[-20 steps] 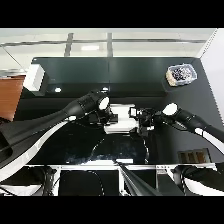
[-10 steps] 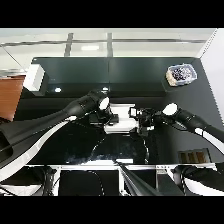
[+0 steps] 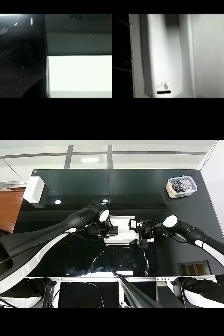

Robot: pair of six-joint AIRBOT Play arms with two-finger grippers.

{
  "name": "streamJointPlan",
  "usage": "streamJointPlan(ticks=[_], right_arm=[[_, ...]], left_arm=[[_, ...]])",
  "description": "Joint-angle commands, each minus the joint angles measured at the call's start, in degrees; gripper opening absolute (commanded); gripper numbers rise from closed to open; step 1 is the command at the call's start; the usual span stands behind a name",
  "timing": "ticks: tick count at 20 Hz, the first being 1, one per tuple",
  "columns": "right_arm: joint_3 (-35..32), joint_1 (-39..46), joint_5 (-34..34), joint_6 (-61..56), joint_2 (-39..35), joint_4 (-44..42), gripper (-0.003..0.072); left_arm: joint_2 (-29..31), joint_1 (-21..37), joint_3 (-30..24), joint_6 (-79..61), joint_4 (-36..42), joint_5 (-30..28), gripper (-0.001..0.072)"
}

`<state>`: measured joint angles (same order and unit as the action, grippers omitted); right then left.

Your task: Fold the box and place the chain.

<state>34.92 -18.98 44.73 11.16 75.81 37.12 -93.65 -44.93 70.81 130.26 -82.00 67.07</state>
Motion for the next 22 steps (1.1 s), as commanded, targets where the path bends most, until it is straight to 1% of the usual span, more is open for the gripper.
streamJointPlan(ticks=[1, 3, 4, 5, 6, 8, 11, 13, 15, 18, 20, 21, 22], right_arm=[[0.0, 0.0, 0.0, 0.0, 0.0, 0.0, 0.0009], [0.0, -0.1, 0.8, -0.1, 0.0, 0.0, 0.0009], [0.0, 0.0, 1.7, -0.1, 0.0, 0.0, 0.0038], [0.0, 0.0, 1.8, -0.2, 0.0, -0.1, 0.0383], [0.0, 0.0, 1.6, -0.9, -0.3, -0.1, 0.0709], [0.2, 0.5, 3.0, -3.7, -2.3, 1.2, 0.0715], [0.1, 2.3, 6.6, -3.7, -6.3, 7.1, 0.0708], [0.1, 3.6, 7.0, -3.7, -7.7, 10.1, 0.0708], [0.1, 3.7, 6.0, -3.6, -7.7, 9.7, 0.0707], [0.1, 3.6, 5.2, -1.5, -7.8, 5.6, 0.0705], [0.1, 3.6, 3.7, -0.5, -7.7, 4.7, 0.0473], [0.1, 3.6, 3.5, -0.5, -7.7, 4.7, 0.0473], [0.1, 3.6, 3.7, -0.5, -7.7, 4.7, 0.0450]], left_arm=[[0.0, 0.0, 0.0, 0.0, 0.2, -0.5, 0.0026], [0.0, 0.0, 0.0, 0.0, 0.3, -0.5, 0.0026], [0.0, 0.0, 0.0, 0.0, 0.3, -0.5, 0.0026], [0.0, 0.0, 0.0, 0.0, 0.4, -0.3, 0.0026], [0.0, 0.0, 0.1, 0.0, 0.4, -0.2, 0.0026], [0.0, 0.0, 0.1, 0.0, 0.4, -0.1, 0.0026], [0.0, 0.0, 0.1, 0.0, 0.4, -0.1, 0.0026], [0.0, 0.0, 0.1, -0.1, 0.4, 0.3, 0.0026], [0.0, 0.0, 0.1, -0.4, 0.4, 0.6, 0.0026], [0.0, 0.0, 0.1, -0.5, 0.4, 0.6, 0.0026], [0.0, 0.0, 0.1, -0.9, 0.4, 0.6, 0.0026], [0.0, 0.0, 0.1, -0.9, 0.4, 0.6, 0.0026], [0.0, 0.0, 0.1, -0.9, 0.4, 0.5, 0.0026]])
